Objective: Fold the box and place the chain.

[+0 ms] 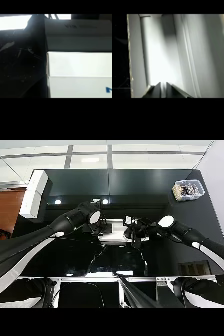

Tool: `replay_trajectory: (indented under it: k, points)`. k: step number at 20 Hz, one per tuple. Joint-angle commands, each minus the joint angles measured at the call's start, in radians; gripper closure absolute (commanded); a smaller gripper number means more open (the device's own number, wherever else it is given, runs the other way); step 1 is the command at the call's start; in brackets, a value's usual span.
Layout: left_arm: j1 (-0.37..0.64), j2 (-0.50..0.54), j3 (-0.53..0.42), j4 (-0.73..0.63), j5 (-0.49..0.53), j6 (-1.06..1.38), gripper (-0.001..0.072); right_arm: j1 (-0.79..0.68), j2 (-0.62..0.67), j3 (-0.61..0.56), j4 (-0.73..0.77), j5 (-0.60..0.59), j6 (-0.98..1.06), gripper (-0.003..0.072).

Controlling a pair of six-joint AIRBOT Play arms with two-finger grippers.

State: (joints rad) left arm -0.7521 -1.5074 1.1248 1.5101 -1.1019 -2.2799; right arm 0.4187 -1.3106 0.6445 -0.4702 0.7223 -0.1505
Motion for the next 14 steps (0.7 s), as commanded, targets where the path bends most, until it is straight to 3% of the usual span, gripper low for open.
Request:
replay_trajectory:
  k: [1, 3, 7, 10, 12, 14]
  points:
    - [0.0, 0.0, 0.0, 0.0, -0.006, 0.002, 0.0683, -0.006, 0.021, 0.001, -0.041, 0.008, 0.19, 0.0672]
    - [0.0, 0.0, 0.0, 0.0, -0.024, 0.002, 0.0683, -0.047, 0.097, 0.006, -0.166, 0.047, 0.568, 0.0673]
    - [0.001, 0.0, 0.0, 0.0, -0.033, 0.002, 0.0683, -0.306, 0.305, 0.053, -0.394, 0.314, 1.135, 0.0673]
    - [0.001, 0.0, 0.0, 0.0, -0.033, 0.002, 0.0683, -0.57, 0.321, -0.015, -0.439, 0.283, 1.471, 0.0672]
    - [0.001, 0.0, 0.0, 0.0, -0.033, 0.002, 0.0683, -0.66, 0.29, -0.09, -0.426, 0.262, 1.558, 0.0672]
    - [0.001, 0.0, 0.0, 0.0, -0.033, 0.002, 0.0683, -0.652, 0.219, -0.114, -0.368, 0.314, 1.529, 0.0672]
